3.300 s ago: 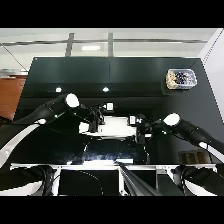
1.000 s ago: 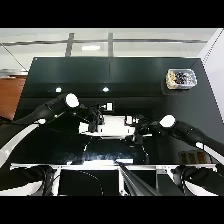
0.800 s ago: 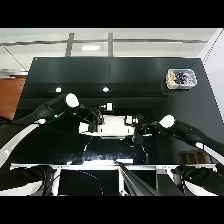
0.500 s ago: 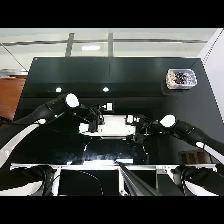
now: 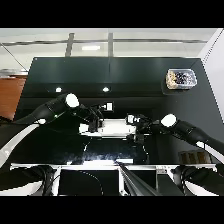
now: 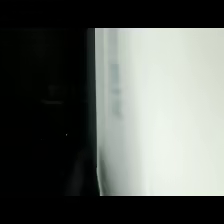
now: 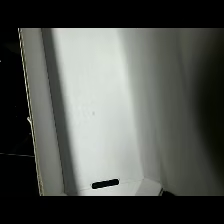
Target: Fold the box and place the chain.
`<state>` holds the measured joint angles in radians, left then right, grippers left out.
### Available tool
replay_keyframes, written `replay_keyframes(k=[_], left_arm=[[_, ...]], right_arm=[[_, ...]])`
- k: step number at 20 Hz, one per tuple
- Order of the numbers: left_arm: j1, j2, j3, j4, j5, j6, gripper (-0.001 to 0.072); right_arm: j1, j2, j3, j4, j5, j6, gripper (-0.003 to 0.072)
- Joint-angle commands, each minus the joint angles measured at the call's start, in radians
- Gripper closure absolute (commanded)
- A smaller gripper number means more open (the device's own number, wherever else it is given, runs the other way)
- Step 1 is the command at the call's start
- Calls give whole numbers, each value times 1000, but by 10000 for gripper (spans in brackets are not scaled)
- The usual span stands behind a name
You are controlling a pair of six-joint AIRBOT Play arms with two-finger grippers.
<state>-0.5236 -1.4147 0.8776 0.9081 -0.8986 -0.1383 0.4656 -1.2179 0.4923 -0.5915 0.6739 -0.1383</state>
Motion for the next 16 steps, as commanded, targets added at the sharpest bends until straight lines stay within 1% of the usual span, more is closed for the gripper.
replay_keyframes(k=[1, 4, 8, 10, 12, 13, 14, 15, 16], left_arm=[[3, 11, 1, 3, 0, -3, 233], [19, 55, 1, 38, 0, -35, 198], [82, 171, 1, 169, -18, -270, 198], [129, 243, 1, 220, -87, -397, 199], [175, 311, 1, 267, -216, -531, 213], [196, 337, 1, 285, -284, -603, 256], [217, 359, 0, 289, -356, -685, 449], [233, 373, 0, 278, -423, -735, 690], [242, 379, -5, 230, -489, -791, 683]], right_arm=[[0, -1, 1, -1, 2, 0, 214], [0, -1, 1, 0, 2, 0, 214], [0, -1, 1, 0, 2, 0, 214], [0, -1, 1, 0, 2, 1, 214], [0, -1, 1, 0, 2, 0, 214], [0, -1, 1, 0, 2, 0, 213], [0, -1, 1, 0, 2, 0, 214], [0, -1, 1, 0, 2, 1, 213], [0, -1, 1, 0, 2, 1, 214]])
